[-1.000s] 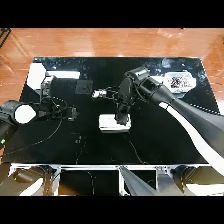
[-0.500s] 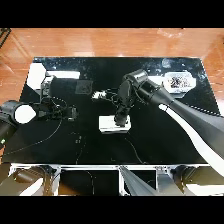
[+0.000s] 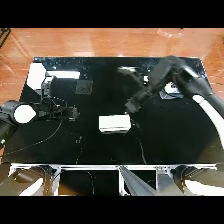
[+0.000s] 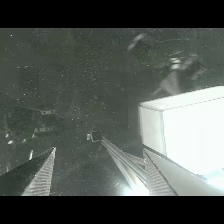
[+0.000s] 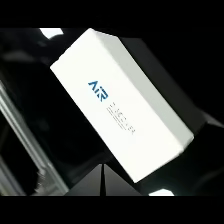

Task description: Fold the box and place the chain.

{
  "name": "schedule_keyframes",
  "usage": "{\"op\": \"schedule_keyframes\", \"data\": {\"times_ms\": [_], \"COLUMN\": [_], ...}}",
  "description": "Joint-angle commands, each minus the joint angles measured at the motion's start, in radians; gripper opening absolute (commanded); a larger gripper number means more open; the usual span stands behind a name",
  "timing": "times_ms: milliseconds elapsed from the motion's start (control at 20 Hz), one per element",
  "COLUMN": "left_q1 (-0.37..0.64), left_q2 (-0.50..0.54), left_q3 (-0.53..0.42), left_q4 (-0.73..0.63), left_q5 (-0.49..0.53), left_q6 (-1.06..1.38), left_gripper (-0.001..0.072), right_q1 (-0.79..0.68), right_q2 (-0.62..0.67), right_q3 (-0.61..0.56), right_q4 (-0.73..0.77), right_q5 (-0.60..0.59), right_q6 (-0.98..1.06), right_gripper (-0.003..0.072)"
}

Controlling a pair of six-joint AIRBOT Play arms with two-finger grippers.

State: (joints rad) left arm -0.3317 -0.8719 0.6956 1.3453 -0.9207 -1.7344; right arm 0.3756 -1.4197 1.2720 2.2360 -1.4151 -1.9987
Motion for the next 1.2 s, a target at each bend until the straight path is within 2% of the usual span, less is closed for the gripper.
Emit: {"op": "schedule_keyframes", "data": {"times_ms": [0, 100, 300, 1150], "left_q1": [0.001, 0.001, 0.001, 0.001], "left_q2": [-0.001, -0.001, -0.001, -0.001], "left_q3": [0.0, 0.0, 0.0, 0.0], "left_q4": [-0.004, 0.0, 0.0, -0.001], "left_q5": [-0.003, -0.003, -0.013, -0.005], "left_q6": [0.002, 0.019, 0.03, 0.03], "left_gripper": [0.0639, 0.0639, 0.0639, 0.0639], "right_q1": [-0.11, -0.065, 0.007, 0.091], "right_q2": [0.117, 0.132, 0.098, 0.003], "right_q3": [-0.266, -0.389, -0.406, -0.406], "right_q4": [0.229, 0.301, 0.314, 0.279], "right_q5": [0.179, 0.276, 0.378, 0.402], "right_q6": [0.17, 0.208, 0.208, 0.207], "right_gripper": [0.0027, 0.0027, 0.0027, 0.0027]}}
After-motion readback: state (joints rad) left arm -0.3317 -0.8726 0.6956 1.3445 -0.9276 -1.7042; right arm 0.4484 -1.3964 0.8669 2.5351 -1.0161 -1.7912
